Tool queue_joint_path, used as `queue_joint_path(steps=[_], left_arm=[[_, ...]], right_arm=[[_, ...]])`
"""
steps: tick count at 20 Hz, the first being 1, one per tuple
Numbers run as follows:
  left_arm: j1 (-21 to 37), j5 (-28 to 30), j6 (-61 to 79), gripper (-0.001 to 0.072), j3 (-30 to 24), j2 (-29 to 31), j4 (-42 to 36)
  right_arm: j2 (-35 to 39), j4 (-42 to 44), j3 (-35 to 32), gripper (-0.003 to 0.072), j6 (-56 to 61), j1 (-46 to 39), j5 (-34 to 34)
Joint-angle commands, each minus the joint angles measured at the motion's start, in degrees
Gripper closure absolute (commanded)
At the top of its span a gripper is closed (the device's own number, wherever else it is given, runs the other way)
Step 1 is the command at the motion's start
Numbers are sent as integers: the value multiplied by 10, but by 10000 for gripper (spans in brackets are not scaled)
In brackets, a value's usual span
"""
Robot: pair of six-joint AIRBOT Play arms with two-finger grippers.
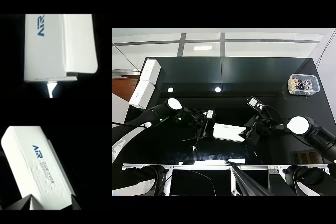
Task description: Fold the box and place the chain.
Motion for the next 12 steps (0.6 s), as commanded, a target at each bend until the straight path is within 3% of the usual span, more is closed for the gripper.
queue_joint_path(steps=[1,4,6,7,12], left_arm=[[0,0,0,314,0,0,0],[0,0,0,313,0,0,0],[0,0,0,314,0,0,0],[0,0,0,314,0,0,0],[0,0,0,314,0,0,0]], right_arm=[[0,-9,-2,103,-4,2,-16],[0,-9,-2,105,-3,2,-15],[0,-9,-2,294,-3,2,-13],[0,-9,-2,326,-3,2,-13],[0,-7,-2,327,-3,2,-1]])
